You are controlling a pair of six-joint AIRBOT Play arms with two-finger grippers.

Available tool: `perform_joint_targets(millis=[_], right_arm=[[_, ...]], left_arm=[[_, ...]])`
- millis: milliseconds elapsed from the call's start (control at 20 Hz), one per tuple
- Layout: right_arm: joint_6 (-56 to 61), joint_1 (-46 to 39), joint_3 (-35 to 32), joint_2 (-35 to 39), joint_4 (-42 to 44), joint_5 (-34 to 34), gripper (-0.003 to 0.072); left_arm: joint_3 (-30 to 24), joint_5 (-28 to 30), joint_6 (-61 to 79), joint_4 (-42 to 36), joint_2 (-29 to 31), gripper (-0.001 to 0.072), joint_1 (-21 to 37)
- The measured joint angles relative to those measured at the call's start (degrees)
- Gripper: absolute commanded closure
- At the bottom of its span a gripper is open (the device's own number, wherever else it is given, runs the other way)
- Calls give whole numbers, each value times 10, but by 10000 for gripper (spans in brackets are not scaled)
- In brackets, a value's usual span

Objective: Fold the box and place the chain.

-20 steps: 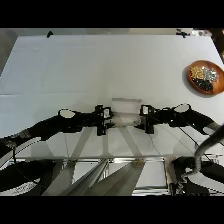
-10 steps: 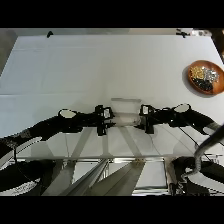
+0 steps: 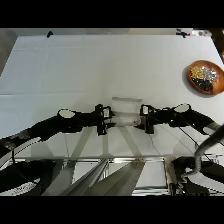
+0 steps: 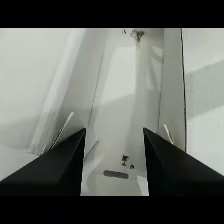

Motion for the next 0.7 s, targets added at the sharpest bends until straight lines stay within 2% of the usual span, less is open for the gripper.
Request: perform_joint_targets(millis=[250, 350, 500, 550, 600, 650, 700], right_arm=[[0, 0, 0, 0, 1, -1, 226], [0, 0, 0, 0, 1, -1, 226], [0, 0, 0, 0, 0, -1, 226], [0, 0, 0, 0, 0, 0, 226], [0, 0, 0, 0, 0, 0, 226], [0, 0, 0, 0, 0, 0, 226], [0, 0, 0, 0, 0, 0, 226]], left_arm=[[0, -2, -34, 3, 54, 321, 1], [-1, -2, -66, 19, 76, 381, 1], [-5, -2, -126, 53, 111, 399, 2], [-6, -2, -149, 66, 123, 465, 2], [-7, -2, -175, 80, 138, 580, 3], [-8, -2, -202, 97, 152, 632, 5], [-9, -4, -234, 116, 169, 650, 9]])
